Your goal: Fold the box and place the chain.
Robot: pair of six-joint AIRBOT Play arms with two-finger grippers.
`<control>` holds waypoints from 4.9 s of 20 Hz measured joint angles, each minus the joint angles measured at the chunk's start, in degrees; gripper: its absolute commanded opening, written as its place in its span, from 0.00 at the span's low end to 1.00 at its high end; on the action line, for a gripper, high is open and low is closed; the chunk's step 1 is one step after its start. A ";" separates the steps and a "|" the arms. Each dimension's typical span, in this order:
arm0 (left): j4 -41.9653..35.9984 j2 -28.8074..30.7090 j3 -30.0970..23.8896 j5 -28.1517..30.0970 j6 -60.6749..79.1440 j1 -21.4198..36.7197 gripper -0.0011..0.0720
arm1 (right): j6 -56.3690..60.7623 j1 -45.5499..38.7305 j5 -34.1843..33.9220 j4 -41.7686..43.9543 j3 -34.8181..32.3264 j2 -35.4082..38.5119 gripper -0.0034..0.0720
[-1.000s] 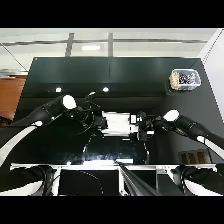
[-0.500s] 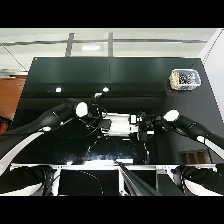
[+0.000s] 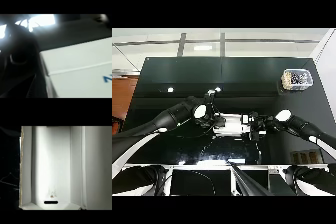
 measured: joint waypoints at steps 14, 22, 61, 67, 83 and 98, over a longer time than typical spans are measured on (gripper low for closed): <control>6.54 -6.19 8.15 -9.31 -8.94 -4.70 0.39 | 0.02 -0.02 0.00 0.00 0.00 0.00 0.75; 6.38 -9.03 8.98 -10.01 -10.82 -4.61 0.39 | 0.02 -0.02 0.02 0.02 0.00 0.00 0.75; 7.76 -9.68 9.97 -9.14 -10.80 -4.33 0.05 | 9.60 -0.22 1.57 -7.10 0.00 5.62 0.98; 7.76 -9.68 9.97 -10.01 -10.80 -4.33 0.05 | 12.07 -0.26 3.85 -14.73 0.00 8.57 0.58; 7.91 -9.68 9.97 -10.25 -10.80 -4.33 0.05 | 24.30 6.12 -4.15 -6.97 0.00 6.16 0.36; 7.54 -9.68 9.97 -9.68 -10.93 -4.33 0.05 | 50.03 -4.79 4.02 -10.80 0.07 16.41 0.13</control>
